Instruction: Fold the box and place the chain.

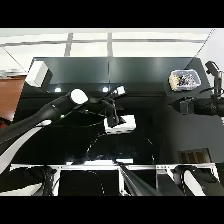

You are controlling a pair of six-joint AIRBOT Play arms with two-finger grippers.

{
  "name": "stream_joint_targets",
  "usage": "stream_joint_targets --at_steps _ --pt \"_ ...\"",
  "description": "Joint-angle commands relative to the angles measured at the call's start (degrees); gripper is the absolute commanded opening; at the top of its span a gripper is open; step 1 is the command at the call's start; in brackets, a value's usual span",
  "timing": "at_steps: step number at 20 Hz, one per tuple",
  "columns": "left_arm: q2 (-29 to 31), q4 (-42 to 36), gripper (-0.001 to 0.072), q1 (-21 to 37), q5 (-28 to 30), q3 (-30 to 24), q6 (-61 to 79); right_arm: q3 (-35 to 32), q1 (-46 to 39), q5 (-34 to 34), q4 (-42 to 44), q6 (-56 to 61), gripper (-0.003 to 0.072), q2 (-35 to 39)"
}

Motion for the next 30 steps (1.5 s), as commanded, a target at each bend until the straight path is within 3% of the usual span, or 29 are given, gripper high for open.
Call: stream_joint_targets --at_steps 1,6,10,30 --pt "-4.3 -0.1 0.0712 -0.8 -3.6 3.6 -3.1 0.1 -0.2 -2.3 0.4 -1.9 0.0014 0.1" --pt "-4.5 2.6 0.0711 -0.9 -7.1 3.6 -3.5 0.1 -0.2 -2.5 0.4 -2.8 0.0014 0.1" --pt "-4.5 8.2 0.0704 -1.5 -5.3 3.6 -8.1 0.1 -0.2 -2.7 0.4 -3.0 0.0014 0.1" --pt "-4.5 11.1 0.0704 -1.5 -5.6 5.6 -8.1 0.1 -0.2 -2.9 0.5 -2.9 0.0014 0.1"
